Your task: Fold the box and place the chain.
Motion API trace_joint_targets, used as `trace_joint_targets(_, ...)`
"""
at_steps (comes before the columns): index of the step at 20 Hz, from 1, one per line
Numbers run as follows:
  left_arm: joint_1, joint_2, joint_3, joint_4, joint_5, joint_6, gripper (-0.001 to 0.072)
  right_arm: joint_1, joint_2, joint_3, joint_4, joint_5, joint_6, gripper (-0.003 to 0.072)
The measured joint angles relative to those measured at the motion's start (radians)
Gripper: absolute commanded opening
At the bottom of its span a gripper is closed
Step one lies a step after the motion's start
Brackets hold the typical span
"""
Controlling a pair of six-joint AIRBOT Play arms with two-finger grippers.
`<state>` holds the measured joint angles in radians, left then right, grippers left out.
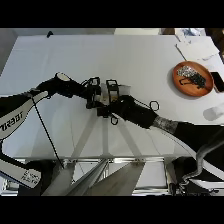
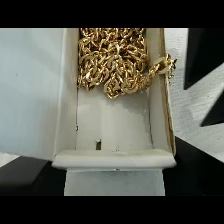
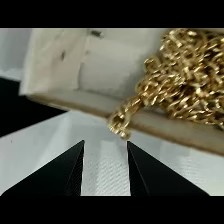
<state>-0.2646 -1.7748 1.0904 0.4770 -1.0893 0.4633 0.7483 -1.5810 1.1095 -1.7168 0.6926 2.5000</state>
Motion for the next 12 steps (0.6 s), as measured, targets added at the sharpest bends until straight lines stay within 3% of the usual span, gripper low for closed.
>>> trace_joint_targets(2, 0.000, 0.000, 0.000, 0.000, 0.000, 0.000, 0.0221, -0.003, -0.008, 0.000, -0.057, -0.006, 0.079, 0.0266)
trace_joint_targets(4, 0.000, 0.000, 0.000, 0.000, 0.001, 0.000, 0.0221, -0.007, -0.017, 0.000, -0.105, -0.010, 0.148, 0.0169)
trace_joint_targets(6, 0.000, 0.000, 0.000, 0.000, 0.002, -0.001, 0.0221, -0.008, -0.029, 0.000, -0.134, -0.015, 0.191, 0.0131)
trace_joint_targets(7, 0.000, 0.000, 0.000, -0.001, 0.003, -0.001, 0.0221, -0.008, -0.034, 0.000, -0.144, -0.018, 0.204, 0.0020)
trace_joint_targets(12, 0.000, 0.000, 0.000, -0.002, 0.005, -0.001, 0.0221, -0.008, -0.042, 0.000, -0.165, -0.023, 0.234, 0.0010)
